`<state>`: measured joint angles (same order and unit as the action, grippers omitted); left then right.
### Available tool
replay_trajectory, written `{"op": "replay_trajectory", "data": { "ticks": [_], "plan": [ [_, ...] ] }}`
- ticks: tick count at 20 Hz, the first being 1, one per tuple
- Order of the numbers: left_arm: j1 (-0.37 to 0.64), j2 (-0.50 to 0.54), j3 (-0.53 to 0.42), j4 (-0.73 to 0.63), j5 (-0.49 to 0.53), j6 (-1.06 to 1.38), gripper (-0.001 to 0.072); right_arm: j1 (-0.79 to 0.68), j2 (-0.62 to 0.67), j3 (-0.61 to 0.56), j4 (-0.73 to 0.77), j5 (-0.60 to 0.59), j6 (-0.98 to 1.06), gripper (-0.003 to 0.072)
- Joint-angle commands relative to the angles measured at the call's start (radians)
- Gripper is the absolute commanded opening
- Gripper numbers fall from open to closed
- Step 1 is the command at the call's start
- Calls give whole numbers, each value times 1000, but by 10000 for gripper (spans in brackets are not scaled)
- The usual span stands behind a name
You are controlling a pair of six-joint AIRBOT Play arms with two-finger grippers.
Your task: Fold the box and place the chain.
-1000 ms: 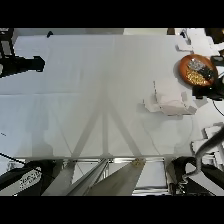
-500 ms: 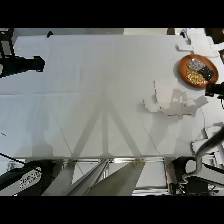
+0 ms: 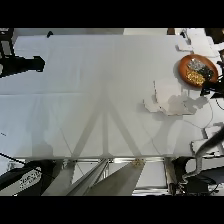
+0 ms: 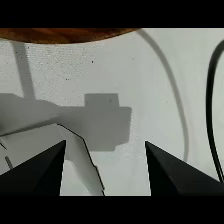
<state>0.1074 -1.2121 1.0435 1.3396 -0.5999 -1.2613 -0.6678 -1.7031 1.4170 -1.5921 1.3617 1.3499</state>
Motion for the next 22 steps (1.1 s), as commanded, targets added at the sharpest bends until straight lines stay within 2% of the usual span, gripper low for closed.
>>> {"op": "replay_trajectory", "data": {
  "ticks": [1,4,7,13,18,22],
  "plan": [
    [0,1,1,0,1,0,696,-12,-62,14,63,50,-101,449],
    [0,1,1,0,1,0,696,-12,-61,14,133,33,-144,369],
    [0,1,1,0,0,0,696,-12,-61,14,126,42,-143,9],
    [0,1,1,0,0,0,696,-11,-41,14,173,124,-169,11],
    [0,1,1,0,1,0,696,3,40,14,483,155,-234,10],
    [0,1,1,0,1,0,696,133,103,14,658,109,-284,10]
  ]
}}
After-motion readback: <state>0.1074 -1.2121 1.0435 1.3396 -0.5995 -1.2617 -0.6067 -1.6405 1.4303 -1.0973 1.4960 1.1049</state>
